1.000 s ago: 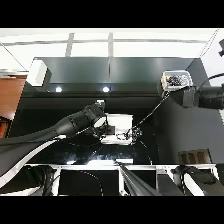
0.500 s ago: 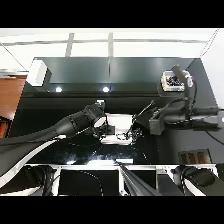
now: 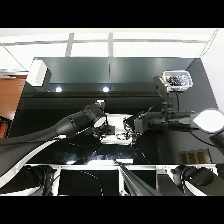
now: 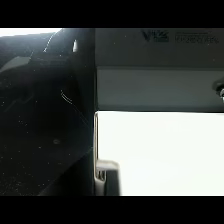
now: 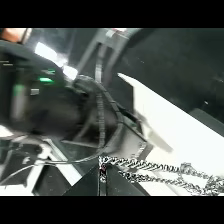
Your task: Fold the box and place the chain.
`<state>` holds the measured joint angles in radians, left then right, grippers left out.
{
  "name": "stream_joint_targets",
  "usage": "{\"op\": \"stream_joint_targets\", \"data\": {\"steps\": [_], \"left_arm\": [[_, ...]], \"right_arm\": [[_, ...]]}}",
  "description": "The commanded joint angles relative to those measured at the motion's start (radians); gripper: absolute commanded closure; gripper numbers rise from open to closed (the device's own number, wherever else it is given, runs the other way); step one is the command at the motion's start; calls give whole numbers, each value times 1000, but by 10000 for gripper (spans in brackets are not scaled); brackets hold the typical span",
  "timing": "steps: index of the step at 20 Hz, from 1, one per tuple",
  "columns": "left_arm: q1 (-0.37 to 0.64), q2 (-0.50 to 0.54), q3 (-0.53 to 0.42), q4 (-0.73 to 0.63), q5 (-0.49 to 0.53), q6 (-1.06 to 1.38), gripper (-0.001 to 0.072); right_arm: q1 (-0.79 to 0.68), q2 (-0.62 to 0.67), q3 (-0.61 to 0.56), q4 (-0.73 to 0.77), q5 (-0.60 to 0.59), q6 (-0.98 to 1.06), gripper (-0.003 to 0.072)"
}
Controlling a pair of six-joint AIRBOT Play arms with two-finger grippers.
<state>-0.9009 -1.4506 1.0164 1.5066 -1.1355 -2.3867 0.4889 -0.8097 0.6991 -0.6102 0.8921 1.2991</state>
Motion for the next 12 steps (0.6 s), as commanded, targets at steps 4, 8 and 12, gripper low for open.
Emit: {"op": "stream_joint_targets", "data": {"steps": [4, 8, 12], "left_arm": [[0, -1, 0, 0, 0, 0, 678], [1, -1, 0, 0, 0, 0, 677], [1, -1, 0, 0, 1, 0, 678]], "right_arm": [[-13, -47, -2, -36, 28, 0, 223], [-252, 22, 33, -68, 225, -71, 174], [-489, 75, -14, -307, 287, -426, 174]]}}
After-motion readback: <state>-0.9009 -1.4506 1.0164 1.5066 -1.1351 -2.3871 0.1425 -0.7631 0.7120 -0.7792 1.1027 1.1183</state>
